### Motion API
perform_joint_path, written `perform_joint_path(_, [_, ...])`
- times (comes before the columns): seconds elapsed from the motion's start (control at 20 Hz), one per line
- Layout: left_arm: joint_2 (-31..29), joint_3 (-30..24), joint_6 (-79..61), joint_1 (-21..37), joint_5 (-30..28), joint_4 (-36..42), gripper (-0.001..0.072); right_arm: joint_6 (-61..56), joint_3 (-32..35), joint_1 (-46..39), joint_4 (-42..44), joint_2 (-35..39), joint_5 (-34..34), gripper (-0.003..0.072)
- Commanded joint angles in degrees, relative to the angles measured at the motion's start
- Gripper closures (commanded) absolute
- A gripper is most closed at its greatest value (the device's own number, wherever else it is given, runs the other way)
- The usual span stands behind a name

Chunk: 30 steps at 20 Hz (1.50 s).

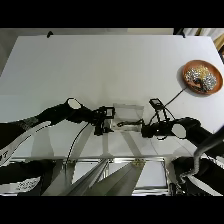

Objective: Fold the box and place the chain.

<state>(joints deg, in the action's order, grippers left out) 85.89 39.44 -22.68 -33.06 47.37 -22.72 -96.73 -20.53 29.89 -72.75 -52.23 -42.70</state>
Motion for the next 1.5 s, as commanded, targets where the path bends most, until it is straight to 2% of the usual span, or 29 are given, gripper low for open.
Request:
perform_joint_path(0.0, [0.00,0.00,-0.02,0.00,0.00,-0.02,0.0679,-0.90,0.02,0.15,-0.31,-0.04,1.18,0.0505])
perform_joint_path(0.75, [0.00,0.00,-0.02,0.00,0.00,-0.02,0.0679,-0.72,0.04,0.37,0.83,-0.22,0.13,0.0529])
perform_joint_path(0.95, [0.00,0.00,-0.02,0.00,0.00,-0.02,0.0679,-0.79,0.02,4.87,0.63,-3.74,2.97,0.0529])
perform_joint_path(1.0, [0.00,0.00,-0.02,0.00,-0.02,-0.02,0.0679,-0.79,0.02,5.16,0.50,-3.85,3.15,0.0545])
perform_joint_path(1.05, [0.00,0.00,-0.02,0.00,0.00,-0.02,0.0679,-0.79,0.02,5.09,0.28,-3.85,2.84,0.0615])
perform_joint_path(1.15, [0.00,0.00,-0.02,0.00,0.00,-0.02,0.0679,-0.79,0.00,5.09,-0.48,-3.85,1.90,0.0669])
perform_joint_path(1.45, [0.00,0.00,-0.02,0.00,-0.02,-0.02,0.0679,-0.79,-2.58,5.09,-1.53,-2.25,-2.78,0.0673])
